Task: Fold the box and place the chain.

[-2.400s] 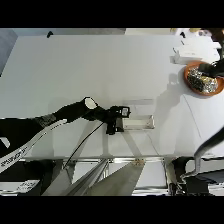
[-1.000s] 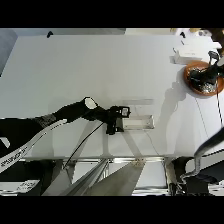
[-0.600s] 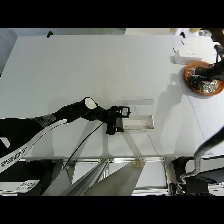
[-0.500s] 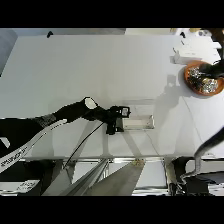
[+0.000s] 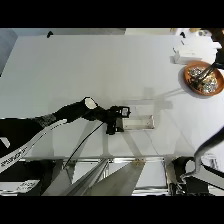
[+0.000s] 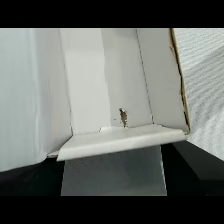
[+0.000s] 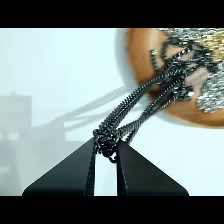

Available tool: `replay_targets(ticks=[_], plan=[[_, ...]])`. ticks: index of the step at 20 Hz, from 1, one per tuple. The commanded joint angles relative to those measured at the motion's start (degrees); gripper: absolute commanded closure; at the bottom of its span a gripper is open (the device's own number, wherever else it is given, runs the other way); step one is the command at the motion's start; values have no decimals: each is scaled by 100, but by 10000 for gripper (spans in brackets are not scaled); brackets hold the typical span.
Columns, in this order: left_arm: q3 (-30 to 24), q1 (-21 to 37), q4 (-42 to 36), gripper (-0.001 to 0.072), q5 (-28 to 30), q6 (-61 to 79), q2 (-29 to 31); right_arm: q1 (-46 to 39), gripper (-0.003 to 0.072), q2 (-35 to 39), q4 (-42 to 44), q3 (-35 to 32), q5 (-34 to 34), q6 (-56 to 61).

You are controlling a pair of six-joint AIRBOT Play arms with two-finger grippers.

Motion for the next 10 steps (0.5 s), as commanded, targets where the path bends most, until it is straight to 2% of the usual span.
replay_targets(ticks=[1, 4, 10], plan=[[-2, 2, 2, 438, 0, 0, 4, 0, 673, 439, 660, 4, 866, -219], [-2, 2, 2, 438, 0, 0, 4, 0, 672, 820, 704, 0, 1150, -216], [-2, 2, 2, 438, 0, 0, 4, 0, 672, 1891, 1464, -24, 1392, -376]])
